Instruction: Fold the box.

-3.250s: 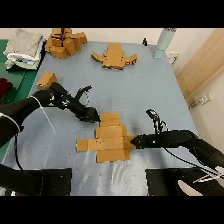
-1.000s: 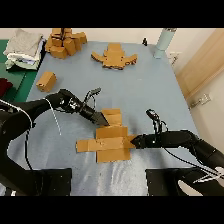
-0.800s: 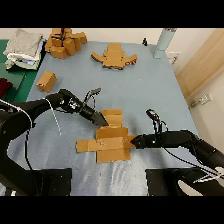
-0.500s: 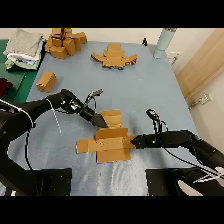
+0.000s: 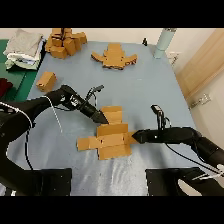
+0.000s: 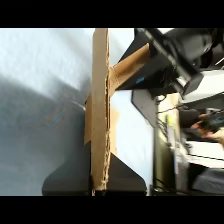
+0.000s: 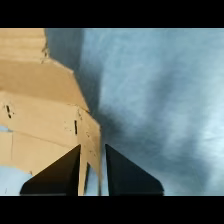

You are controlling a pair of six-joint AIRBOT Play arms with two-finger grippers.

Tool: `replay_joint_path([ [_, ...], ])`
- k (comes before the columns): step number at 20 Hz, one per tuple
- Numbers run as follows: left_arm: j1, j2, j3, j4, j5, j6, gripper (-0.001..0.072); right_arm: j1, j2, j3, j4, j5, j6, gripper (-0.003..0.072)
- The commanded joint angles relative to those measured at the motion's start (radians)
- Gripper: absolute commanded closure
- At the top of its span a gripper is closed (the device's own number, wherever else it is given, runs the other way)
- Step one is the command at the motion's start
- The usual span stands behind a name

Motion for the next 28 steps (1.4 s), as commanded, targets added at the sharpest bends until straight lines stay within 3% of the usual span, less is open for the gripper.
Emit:
replay_joint_path([
  [1,-0.001,0.045,-0.003,-0.039,0.061,0.095,0.0705,-0.103,0.001,0.092,-0.16,0.001,0.172,0.0377],
  [2,-0.001,0.063,-0.016,-0.061,0.074,0.122,0.0705,-0.138,0.001,0.127,-0.198,0.001,0.212,0.0275],
  [3,-0.006,0.079,-0.031,-0.077,0.084,0.149,0.0705,-0.17,0.001,0.161,-0.22,0.002,0.245,0.0242],
  [7,-0.104,0.124,-0.093,-0.094,0.177,0.267,0.0705,-0.214,-0.001,0.24,-0.214,0.0,0.257,0.0255],
  [9,-0.174,0.15,-0.12,-0.072,0.293,0.303,0.0705,-0.212,-0.001,0.24,-0.214,-0.008,0.257,0.0409],
  [10,-0.2,0.159,-0.128,-0.055,0.348,0.31,0.0705,-0.212,-0.001,0.24,-0.214,-0.006,0.257,0.0438],
  [12,-0.231,0.163,-0.132,-0.037,0.378,0.326,0.0705,-0.212,-0.001,0.24,-0.196,-0.007,0.256,0.0586],
  [15,-0.235,0.163,-0.132,-0.026,0.396,0.328,0.0704,-0.211,0.002,0.24,-0.103,-0.071,0.229,0.0611],
  [16,-0.233,0.163,-0.132,-0.023,0.404,0.328,0.0703,-0.209,0.004,0.239,-0.061,-0.124,0.185,0.0681],
  [19,-0.233,0.163,-0.132,-0.019,0.405,0.328,0.0703,-0.153,0.007,0.236,-0.099,-0.289,0.179,0.0681],
  [21,-0.233,0.163,-0.132,-0.019,0.402,0.319,0.0703,-0.109,0.007,0.204,-0.197,-0.318,0.261,0.0681],
  [24,-0.233,0.171,-0.132,-0.02,0.396,0.317,0.0703,-0.074,0.005,0.123,-0.3,-0.302,0.34,0.0681],
  [28,-0.229,0.209,-0.127,-0.02,0.425,0.333,0.0702,-0.074,0.005,0.042,-0.306,-0.224,0.346,0.0681],
])
